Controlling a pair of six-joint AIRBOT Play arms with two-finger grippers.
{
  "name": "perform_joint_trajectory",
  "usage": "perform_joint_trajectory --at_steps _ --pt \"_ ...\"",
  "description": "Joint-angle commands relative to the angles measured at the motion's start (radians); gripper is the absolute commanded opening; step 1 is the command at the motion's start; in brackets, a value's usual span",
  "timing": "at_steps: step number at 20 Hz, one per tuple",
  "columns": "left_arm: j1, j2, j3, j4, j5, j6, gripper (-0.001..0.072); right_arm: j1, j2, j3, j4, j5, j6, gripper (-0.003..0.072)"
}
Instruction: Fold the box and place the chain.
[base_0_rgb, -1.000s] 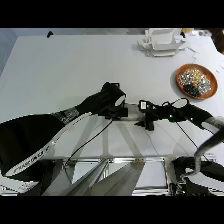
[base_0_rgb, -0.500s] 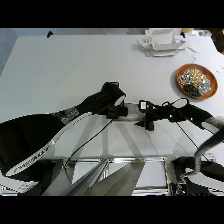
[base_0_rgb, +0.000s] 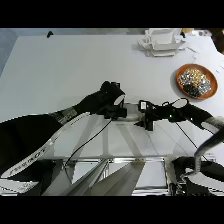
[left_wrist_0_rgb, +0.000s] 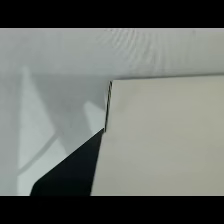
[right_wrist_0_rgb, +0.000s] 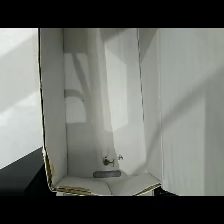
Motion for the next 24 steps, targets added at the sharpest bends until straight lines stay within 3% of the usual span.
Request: perform_joint_trajectory --at_steps 1,4,6,9,10,12,14,17,19,21,24 --pt "0.025 0.061 0.001 -0.034 -0.044 0.158 0.0110 0.000 0.001 0.000 -0.003 -0.003 0.000 0.0459" --pt "0.060 0.153 0.001 -0.090 -0.061 0.333 0.0120 0.000 0.001 0.000 -0.003 -0.003 0.000 0.0459" --pt "0.084 0.220 0.001 -0.130 -0.097 0.461 0.0282 0.000 0.001 0.000 -0.003 -0.003 0.000 0.0459" --pt "0.117 0.306 0.001 -0.141 -0.226 0.752 0.0653 0.000 0.001 0.000 -0.003 -0.003 0.000 0.0459" --pt "0.129 0.327 -0.005 -0.148 -0.280 0.898 0.0699 0.000 0.001 0.000 -0.003 -0.003 0.000 0.0459" --pt "0.161 0.382 -0.072 -0.166 -0.264 1.261 0.0700 0.000 0.001 0.000 -0.003 -0.003 0.001 0.0459" --pt "0.209 0.435 -0.205 -0.235 -0.163 1.642 0.0699 0.000 0.001 0.000 -0.003 -0.003 0.000 0.0459" --pt "0.304 0.460 -0.453 -0.419 0.109 2.205 0.0700 0.000 0.001 0.000 -0.003 -0.003 0.000 0.0459" --pt "0.365 0.434 -0.591 -0.575 0.323 2.443 0.0701 0.000 0.001 0.000 -0.003 -0.003 0.000 0.0459" --pt "0.413 0.378 -0.644 -0.709 0.416 2.559 0.0703 0.000 0.001 0.000 -0.003 -0.003 0.000 0.0459" --pt "0.452 0.302 -0.644 -0.896 0.416 2.674 0.0706 0.000 0.001 0.000 -0.003 -0.003 0.000 0.0459"
